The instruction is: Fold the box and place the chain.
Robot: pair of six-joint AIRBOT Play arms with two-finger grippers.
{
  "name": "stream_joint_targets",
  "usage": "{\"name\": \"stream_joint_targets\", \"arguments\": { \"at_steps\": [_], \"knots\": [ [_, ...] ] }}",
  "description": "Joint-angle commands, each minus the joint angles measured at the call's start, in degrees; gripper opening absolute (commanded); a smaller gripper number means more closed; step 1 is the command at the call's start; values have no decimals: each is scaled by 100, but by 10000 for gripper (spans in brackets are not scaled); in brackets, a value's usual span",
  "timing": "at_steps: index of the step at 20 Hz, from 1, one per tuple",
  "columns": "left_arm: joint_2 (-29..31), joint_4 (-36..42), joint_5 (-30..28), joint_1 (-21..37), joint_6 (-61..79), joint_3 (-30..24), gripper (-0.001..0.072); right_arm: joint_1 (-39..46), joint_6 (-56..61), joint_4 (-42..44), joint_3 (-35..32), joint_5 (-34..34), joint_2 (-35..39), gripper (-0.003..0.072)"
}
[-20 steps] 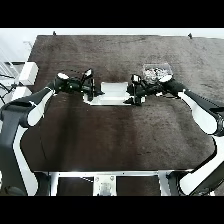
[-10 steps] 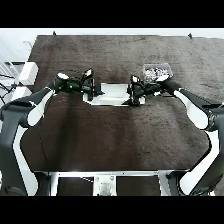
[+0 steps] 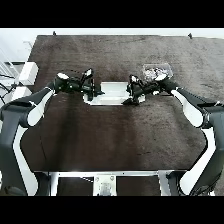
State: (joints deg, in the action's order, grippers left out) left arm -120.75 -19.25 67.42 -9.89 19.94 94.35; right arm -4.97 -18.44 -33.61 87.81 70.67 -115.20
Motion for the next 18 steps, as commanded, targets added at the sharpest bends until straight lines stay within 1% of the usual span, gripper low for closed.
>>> {"name": "stream_joint_targets", "arguments": {
  "at_steps": [1,18],
  "knots": [
    [-4,-4,7,0,2,-2,19,-2,42,13,111,-7,-70,615],
    [-4,-4,7,-2,2,-2,19,-31,81,-4,111,13,-155,614]
  ]
}}
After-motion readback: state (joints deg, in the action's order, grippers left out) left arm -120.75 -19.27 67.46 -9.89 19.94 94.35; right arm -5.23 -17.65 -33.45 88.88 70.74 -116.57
